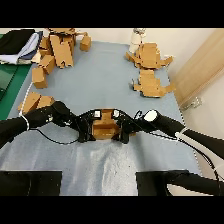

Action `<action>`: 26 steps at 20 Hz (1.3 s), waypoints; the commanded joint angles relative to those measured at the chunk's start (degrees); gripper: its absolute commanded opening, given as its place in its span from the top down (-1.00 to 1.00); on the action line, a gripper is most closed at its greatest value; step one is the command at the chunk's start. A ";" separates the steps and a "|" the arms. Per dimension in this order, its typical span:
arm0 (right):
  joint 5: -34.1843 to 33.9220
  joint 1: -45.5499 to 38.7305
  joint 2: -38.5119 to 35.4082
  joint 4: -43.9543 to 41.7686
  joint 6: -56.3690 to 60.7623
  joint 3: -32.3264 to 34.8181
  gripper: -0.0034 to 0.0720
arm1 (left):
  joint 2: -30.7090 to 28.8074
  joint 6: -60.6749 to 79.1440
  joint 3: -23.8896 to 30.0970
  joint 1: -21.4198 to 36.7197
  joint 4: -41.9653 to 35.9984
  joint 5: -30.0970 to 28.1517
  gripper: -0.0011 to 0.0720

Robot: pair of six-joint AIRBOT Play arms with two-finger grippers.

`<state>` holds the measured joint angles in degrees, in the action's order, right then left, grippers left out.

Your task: Fold the box.

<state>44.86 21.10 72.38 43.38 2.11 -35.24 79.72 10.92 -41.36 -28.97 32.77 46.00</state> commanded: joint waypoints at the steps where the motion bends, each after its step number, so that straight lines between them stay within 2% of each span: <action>1: 3.45 0.00 -1.55 4.59 4.46 0.09 -0.70 | -0.07 -0.09 0.00 0.07 0.07 -0.55 -0.67; 4: 4.70 0.00 -3.85 10.38 9.51 0.09 -0.71 | -0.07 -0.07 0.00 0.07 0.07 -0.59 -0.67; 10: 4.63 -0.04 -5.22 14.03 12.50 0.09 -0.71 | -0.07 -0.07 0.00 0.04 0.24 -0.55 -0.67; 11: 4.63 -0.04 -5.70 15.89 14.45 0.09 -0.96 | -0.07 -0.07 0.00 0.02 0.44 -0.55 -0.67; 18: 4.63 -0.04 -13.62 26.38 31.19 0.07 -1.00 | -0.07 -0.07 0.00 0.02 0.94 -0.55 -0.67; 21: 4.59 -0.04 -19.02 26.29 49.03 0.07 -0.96 | -0.07 -0.09 0.02 0.02 1.99 -0.48 -0.67; 22: 4.63 -0.04 -20.61 26.29 57.64 0.07 -0.63 | -0.07 -0.09 0.02 0.02 1.99 -0.50 -0.67; 23: 4.59 -0.04 -22.14 26.27 67.60 0.09 0.76 | -0.04 -0.09 0.02 0.02 1.95 -0.50 -0.67; 24: 3.67 -0.04 -23.12 25.94 73.66 0.07 0.90 | 0.00 -0.09 0.02 0.02 1.95 -0.52 -0.67; 26: 1.60 -0.04 -23.85 18.75 77.26 0.07 0.91 | 0.09 -0.11 0.00 0.02 1.99 -0.52 -0.67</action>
<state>48.60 21.06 50.98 67.64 64.07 -35.11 79.70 10.85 -41.30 -28.97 34.46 45.50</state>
